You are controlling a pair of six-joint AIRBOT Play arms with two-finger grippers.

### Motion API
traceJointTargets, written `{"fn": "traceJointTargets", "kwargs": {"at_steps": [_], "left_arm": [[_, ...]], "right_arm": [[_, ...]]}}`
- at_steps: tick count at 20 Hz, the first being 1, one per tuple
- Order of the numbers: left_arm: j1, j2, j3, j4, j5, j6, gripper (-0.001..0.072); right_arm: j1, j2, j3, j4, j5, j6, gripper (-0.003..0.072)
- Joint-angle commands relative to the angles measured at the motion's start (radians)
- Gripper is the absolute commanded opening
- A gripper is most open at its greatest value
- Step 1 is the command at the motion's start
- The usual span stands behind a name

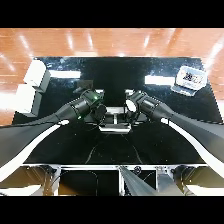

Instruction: Fold the box and place the chain.

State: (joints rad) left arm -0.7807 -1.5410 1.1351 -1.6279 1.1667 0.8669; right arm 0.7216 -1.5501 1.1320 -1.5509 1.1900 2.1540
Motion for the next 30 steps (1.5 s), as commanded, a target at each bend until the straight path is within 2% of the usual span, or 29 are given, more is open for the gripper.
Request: {"fn": "traceJointTargets", "kwargs": {"at_steps": [1,2,16,17,18,19,23,24,25,26,30], "left_arm": [[0.0,0.001,0.001,0.0,0.0,0.0,0.0021],[0.0,0.001,0.001,0.0,0.0,0.0,0.0022],[0.0,0.001,0.001,0.0,0.0,0.0,0.0021],[0.0,0.001,0.001,0.0,0.0,0.0,0.0021],[0.0,0.001,0.001,0.0,0.0,0.0,0.0021],[0.0,0.001,0.001,0.0,0.0,0.0,0.0021],[-0.001,0.001,0.001,0.0,0.002,0.0,0.0021],[-0.001,0.001,0.001,0.0,0.002,0.0,0.0021],[-0.001,0.001,0.001,0.0,0.002,0.0,0.0021],[-0.001,0.001,0.001,0.0,0.002,0.0,0.0021],[-0.001,0.001,0.001,0.0,0.002,0.0,0.0021]], "right_arm": [[-0.001,0.0,0.001,0.01,-0.008,-0.012,0.0137],[-0.001,0.0,0.001,0.014,-0.009,-0.024,0.0035],[-0.001,0.0,0.001,0.032,-0.016,-0.049,0.0038],[0.0,0.0,0.001,0.032,-0.016,-0.048,0.0065],[0.0,0.0,0.001,0.032,-0.016,-0.048,0.0346],[0.0,0.0,0.001,0.032,-0.016,-0.048,0.0373],[0.0,0.0,0.001,0.032,-0.016,-0.048,0.0368],[0.0,0.0,0.001,0.032,-0.016,-0.048,0.0351],[0.0,0.0,0.001,0.032,-0.016,-0.05,0.0135],[0.0,0.0,0.001,0.033,-0.016,-0.053,0.0066],[0.0,0.0,0.001,0.035,-0.015,-0.06,0.0081]]}}
